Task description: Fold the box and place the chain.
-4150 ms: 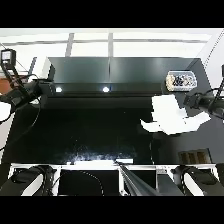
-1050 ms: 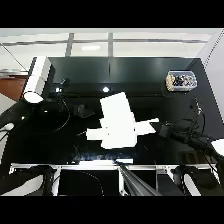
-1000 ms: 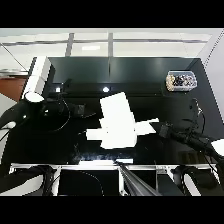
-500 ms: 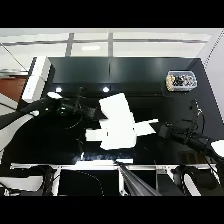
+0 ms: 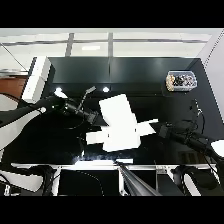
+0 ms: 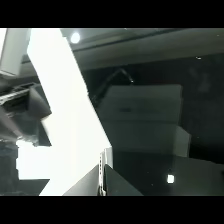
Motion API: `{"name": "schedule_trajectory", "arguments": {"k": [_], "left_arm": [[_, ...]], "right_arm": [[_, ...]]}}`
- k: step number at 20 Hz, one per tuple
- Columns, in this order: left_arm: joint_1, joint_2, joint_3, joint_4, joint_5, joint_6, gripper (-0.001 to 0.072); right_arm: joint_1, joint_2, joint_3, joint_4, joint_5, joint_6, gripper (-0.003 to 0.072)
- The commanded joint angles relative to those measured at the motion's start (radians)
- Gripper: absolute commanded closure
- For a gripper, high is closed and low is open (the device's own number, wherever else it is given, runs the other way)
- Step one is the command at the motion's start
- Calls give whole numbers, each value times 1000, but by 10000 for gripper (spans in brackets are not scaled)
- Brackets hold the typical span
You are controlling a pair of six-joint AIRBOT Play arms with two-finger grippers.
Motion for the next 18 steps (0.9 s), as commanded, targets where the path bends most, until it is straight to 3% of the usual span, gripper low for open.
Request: {"name": "schedule_trajectory", "arguments": {"k": [1, 14, 16, 17, 18], "left_arm": [[-6, -4, 2, -23, -69, 144, 27], [-68, -4, 3, -32, -3, 105, 49], [-68, -4, 3, -19, 36, 71, 190], [-68, -4, 3, -5, 63, 58, 312], [-68, -4, 3, 12, 87, 57, 498]], "right_arm": [[0, 1, 0, -45, 1, 29, 643], [0, 1, 0, -74, 16, 45, 643], [0, 1, 0, -73, 24, 45, 643], [0, 1, 0, -72, 35, 45, 642], [0, 1, 0, -72, 50, 45, 642]]}}
